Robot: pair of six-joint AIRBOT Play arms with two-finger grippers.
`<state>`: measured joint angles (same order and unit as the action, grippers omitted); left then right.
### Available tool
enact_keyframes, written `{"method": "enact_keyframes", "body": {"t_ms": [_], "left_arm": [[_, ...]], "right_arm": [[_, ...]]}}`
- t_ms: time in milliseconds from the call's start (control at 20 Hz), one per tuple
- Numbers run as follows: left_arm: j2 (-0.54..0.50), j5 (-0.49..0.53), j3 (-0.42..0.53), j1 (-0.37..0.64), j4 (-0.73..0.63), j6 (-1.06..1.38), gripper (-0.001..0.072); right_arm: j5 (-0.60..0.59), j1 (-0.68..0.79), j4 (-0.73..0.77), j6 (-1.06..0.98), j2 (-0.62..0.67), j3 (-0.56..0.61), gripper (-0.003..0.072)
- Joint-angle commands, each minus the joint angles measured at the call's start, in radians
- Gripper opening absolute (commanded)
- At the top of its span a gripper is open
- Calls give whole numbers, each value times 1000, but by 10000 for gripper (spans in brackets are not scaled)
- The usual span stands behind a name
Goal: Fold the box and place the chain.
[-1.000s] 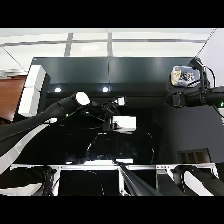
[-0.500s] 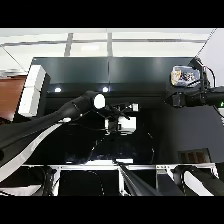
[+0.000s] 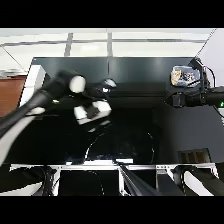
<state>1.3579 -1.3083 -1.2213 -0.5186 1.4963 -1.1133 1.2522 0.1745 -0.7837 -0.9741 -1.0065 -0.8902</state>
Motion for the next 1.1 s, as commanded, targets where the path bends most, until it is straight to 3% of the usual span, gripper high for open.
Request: {"method": "enact_keyframes", "body": {"t_ms": [0,150,350,500,600,700,850,1050], "left_arm": [[-180,-100,118,227,40,-190,270],[-334,-122,288,515,42,-216,276],[-434,-143,454,907,45,-221,275],[-460,-127,494,1129,49,-127,276],[-481,-60,494,1250,48,-93,276],[-493,14,494,1338,-18,-19,275],[-491,48,517,1345,-179,249,275],[-487,187,537,1300,-136,278,275]], "right_arm": [[0,0,0,6,1,0,16],[0,0,1,6,1,0,16],[0,0,0,6,0,0,16],[-4,0,1,6,0,0,16],[-15,0,1,6,0,0,16],[-23,0,1,6,0,0,16],[-26,0,1,5,0,0,16],[-26,0,2,-3,0,0,16]]}}
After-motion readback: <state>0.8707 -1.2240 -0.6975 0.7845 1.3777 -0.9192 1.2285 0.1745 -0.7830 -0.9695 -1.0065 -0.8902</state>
